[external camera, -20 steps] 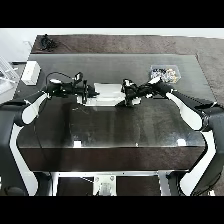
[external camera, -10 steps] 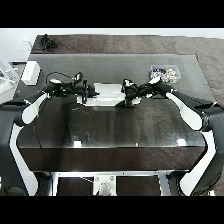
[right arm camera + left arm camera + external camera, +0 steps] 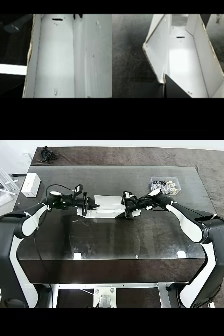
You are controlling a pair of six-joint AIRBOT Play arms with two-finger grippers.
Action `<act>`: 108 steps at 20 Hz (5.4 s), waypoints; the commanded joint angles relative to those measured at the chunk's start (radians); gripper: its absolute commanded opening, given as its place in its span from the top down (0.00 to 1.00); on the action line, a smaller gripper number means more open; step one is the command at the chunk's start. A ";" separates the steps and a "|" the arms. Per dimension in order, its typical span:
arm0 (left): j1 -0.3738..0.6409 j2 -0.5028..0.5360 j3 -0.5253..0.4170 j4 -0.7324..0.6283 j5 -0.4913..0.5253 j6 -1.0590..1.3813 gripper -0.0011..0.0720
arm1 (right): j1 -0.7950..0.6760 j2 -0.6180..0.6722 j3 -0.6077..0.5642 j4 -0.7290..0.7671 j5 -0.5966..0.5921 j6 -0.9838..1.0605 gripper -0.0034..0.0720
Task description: Fold the box and place the chain.
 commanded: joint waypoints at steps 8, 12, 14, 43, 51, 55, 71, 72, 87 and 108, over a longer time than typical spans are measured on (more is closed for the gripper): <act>0.000 0.000 0.000 -0.019 -0.003 0.000 0.96 | 0.001 0.000 0.000 0.001 0.000 0.000 0.19; 0.000 0.000 0.001 -0.023 -0.028 0.000 0.96 | 0.001 0.000 0.000 0.001 0.000 0.000 0.19; 0.000 0.000 0.000 -0.023 -0.029 0.000 0.96 | 0.001 0.000 0.000 0.001 0.000 0.000 0.19; 0.196 0.169 0.004 -0.159 -0.499 -0.018 0.97 | 0.001 0.000 0.000 0.001 0.000 0.000 0.19; 0.100 0.645 -0.349 -0.119 0.013 -0.013 0.97 | 0.001 0.000 0.000 0.001 0.000 0.000 0.19; 0.001 0.723 -0.547 -0.168 0.369 -0.036 0.96 | 0.001 0.000 0.000 0.001 0.000 0.000 0.19; -0.045 0.560 -0.529 -0.189 0.291 -0.218 0.96 | 0.001 0.000 0.000 0.001 0.000 0.000 0.19; -0.045 0.545 -0.507 -0.190 0.288 -0.219 0.96 | 0.001 0.000 0.000 0.001 0.000 0.000 0.19; -0.045 0.341 -0.305 -0.210 0.299 -0.244 0.96 | 0.001 0.000 0.000 0.001 0.000 0.000 0.19; -0.126 0.294 -0.305 -0.201 0.483 -0.252 0.96 | 0.001 0.000 0.000 0.001 0.000 0.000 0.19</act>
